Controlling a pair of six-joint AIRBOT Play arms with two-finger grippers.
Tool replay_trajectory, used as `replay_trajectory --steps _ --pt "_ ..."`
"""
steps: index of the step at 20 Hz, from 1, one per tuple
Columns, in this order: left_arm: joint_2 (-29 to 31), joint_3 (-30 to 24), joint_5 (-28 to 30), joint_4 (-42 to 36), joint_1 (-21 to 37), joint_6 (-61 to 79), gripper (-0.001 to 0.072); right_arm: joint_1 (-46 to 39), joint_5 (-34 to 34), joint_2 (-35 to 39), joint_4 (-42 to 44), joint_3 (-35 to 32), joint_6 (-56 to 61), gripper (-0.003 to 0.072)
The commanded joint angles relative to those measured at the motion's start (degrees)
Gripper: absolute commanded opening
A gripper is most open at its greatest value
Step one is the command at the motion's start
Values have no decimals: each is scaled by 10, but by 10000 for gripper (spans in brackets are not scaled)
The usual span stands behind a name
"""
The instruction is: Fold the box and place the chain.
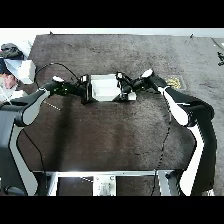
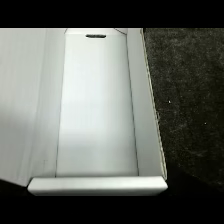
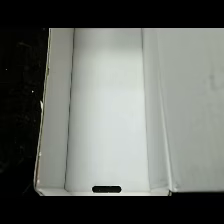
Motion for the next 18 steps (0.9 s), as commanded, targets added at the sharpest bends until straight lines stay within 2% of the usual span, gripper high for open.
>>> replay_trajectory --steps 1,8,18 --pt "0 1 0 1 0 -1 304 -4 7 6 0 1 3 660" --pt "0 1 0 1 0 -1 304 -14 11 11 -71 1 25 661" --pt "0 1 0 1 0 -1 304 -86 48 73 -81 1 33 658"
